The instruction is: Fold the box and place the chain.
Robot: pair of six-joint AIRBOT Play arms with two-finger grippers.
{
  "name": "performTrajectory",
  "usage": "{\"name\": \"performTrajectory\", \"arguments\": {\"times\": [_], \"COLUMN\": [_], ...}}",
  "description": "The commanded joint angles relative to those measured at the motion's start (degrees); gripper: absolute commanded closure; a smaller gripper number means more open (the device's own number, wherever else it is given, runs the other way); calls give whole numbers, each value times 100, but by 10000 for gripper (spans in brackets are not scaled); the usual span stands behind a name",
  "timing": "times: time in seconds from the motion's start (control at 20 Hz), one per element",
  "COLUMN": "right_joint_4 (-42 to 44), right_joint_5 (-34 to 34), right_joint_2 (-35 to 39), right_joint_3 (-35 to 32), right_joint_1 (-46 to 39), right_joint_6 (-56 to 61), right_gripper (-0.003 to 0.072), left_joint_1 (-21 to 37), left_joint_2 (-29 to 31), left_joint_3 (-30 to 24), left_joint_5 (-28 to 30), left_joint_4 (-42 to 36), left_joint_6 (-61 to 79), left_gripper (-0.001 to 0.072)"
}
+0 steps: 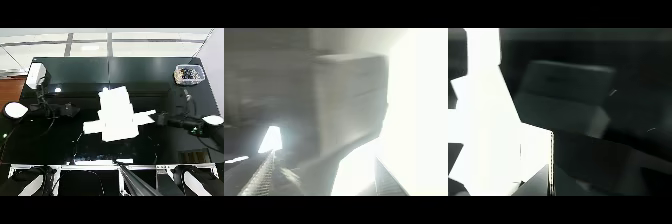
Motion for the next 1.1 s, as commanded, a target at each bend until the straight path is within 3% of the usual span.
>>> {"name": "performTrajectory", "arguments": {"times": [0.0, 0.1, 0.2, 0.4, 0.5, 0.55, 0.65, 0.85, 1.05], "right_joint_4": [315, 315, 313, 313, 313, 315, 315, 313, 313], "right_joint_5": [-850, -861, -822, -793, -780, -776, -776, -776, -776], "right_joint_2": [107, 107, 107, 107, 107, 107, 107, 107, 107], "right_joint_3": [-363, -363, -363, -363, -363, -363, -363, -363, -363], "right_joint_1": [977, 1119, 1152, 1152, 1152, 1152, 1152, 1152, 1152], "right_joint_6": [-138, -138, -138, -138, -138, -138, -138, -138, -138], "right_gripper": [676, 676, 676, 676, 676, 676, 676, 676, 676], "left_joint_1": [-420, -588, -522, -264, -330, -404, -603, -835, -807], "left_joint_2": [-826, -1480, -2192, -3143, -3560, -3709, -3893, -3960, -3960], "left_joint_3": [291, 610, 986, 1325, 1493, 1593, 1862, 2275, 2352], "left_joint_5": [-238, -688, -1812, -3375, -4113, -4203, -4085, -3987, -3980], "left_joint_4": [-1134, -1220, -1353, -1919, -2155, -2020, -1453, -719, -699], "left_joint_6": [1215, 1215, 1670, 2371, 2581, 2581, 2592, 2671, 2688], "left_gripper": [9, 8, 8, 9, 42, 101, 142, 365, 372]}}
